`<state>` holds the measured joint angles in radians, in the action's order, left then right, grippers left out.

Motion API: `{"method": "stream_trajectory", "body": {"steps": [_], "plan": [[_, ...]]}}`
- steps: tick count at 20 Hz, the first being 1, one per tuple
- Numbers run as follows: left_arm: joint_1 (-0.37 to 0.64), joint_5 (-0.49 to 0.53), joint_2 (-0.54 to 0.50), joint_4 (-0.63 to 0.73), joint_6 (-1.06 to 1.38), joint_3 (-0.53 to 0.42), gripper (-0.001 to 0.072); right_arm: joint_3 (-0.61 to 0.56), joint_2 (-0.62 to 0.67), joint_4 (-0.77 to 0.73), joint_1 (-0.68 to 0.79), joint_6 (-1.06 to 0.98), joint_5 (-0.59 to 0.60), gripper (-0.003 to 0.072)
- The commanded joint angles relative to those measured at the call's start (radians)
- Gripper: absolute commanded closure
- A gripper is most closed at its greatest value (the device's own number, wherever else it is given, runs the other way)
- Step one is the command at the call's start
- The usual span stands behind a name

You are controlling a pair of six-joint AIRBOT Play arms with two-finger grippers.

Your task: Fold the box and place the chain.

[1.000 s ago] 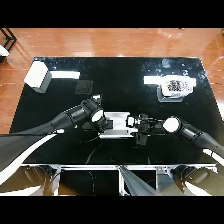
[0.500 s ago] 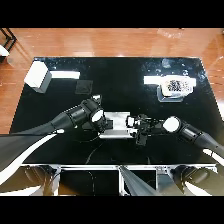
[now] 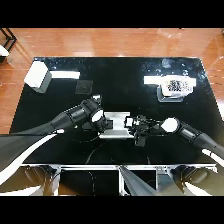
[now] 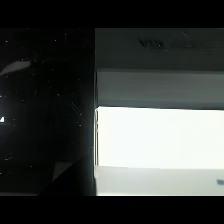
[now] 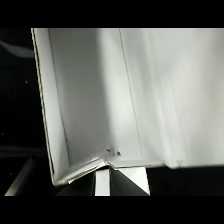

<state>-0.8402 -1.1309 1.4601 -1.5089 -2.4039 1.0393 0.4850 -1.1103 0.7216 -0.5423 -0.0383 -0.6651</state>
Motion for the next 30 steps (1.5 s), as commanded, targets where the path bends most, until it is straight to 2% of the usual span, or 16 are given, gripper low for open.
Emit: {"method": "stream_trajectory", "body": {"steps": [1, 5, 6, 7, 12, 13, 17, 18, 19, 21, 22, 23, 26, 28, 30], "plan": [[-0.001, 0.000, 0.000, 0.001, 0.000, 0.000, 0.0690, 0.001, -0.018, -0.053, -0.036, 0.001, 0.026, 0.0589], [-0.001, 0.001, 0.000, 0.002, 0.000, 0.000, 0.0690, 0.001, -0.019, -0.093, -0.046, 0.001, 0.066, 0.0587], [-0.001, 0.001, 0.000, 0.002, 0.000, 0.000, 0.0690, 0.001, -0.019, -0.093, -0.046, 0.001, 0.068, 0.0543], [-0.001, 0.001, 0.000, 0.002, 0.000, 0.000, 0.0690, 0.001, -0.019, -0.093, -0.046, 0.001, 0.068, 0.0425], [-0.001, 0.002, 0.000, 0.002, 0.000, 0.000, 0.0691, 0.000, -0.019, -0.092, -0.046, 0.001, 0.068, 0.0423], [-0.001, 0.002, 0.000, 0.002, 0.000, 0.000, 0.0690, 0.000, -0.019, -0.090, -0.046, 0.001, 0.068, 0.0507], [-0.001, 0.002, 0.000, 0.002, 0.000, 0.000, 0.0691, 0.000, -0.019, -0.089, -0.046, 0.000, 0.071, 0.0516], [-0.001, 0.002, 0.000, 0.002, 0.000, 0.000, 0.0690, 0.000, -0.019, -0.090, -0.046, 0.000, 0.073, 0.0387], [-0.001, 0.002, 0.000, 0.002, 0.000, 0.000, 0.0690, 0.000, -0.019, -0.090, -0.046, 0.000, 0.084, 0.0296], [-0.001, 0.002, 0.000, 0.002, 0.000, 0.000, 0.0690, 0.000, -0.019, -0.089, -0.045, 0.000, 0.087, 0.0490], [-0.001, 0.002, 0.000, 0.002, 0.000, 0.000, 0.0690, 0.000, -0.019, -0.089, -0.045, 0.000, 0.087, 0.0514], [-0.001, 0.002, 0.000, 0.002, 0.000, 0.000, 0.0691, 0.000, -0.019, -0.082, -0.044, -0.002, 0.087, 0.0669], [0.000, 0.003, 0.000, 0.001, 0.000, 0.000, 0.0690, 0.001, -0.005, -0.039, -0.011, -0.151, 0.079, 0.0666], [-0.001, 0.003, 0.000, 0.000, 0.000, 0.000, 0.0690, 0.001, 0.034, 0.039, 0.060, -0.320, 0.016, 0.0665], [0.000, 0.003, 0.000, 0.000, 0.014, 0.000, 0.0690, 0.003, 0.082, 0.046, 0.165, -0.496, -0.056, 0.0665]]}}
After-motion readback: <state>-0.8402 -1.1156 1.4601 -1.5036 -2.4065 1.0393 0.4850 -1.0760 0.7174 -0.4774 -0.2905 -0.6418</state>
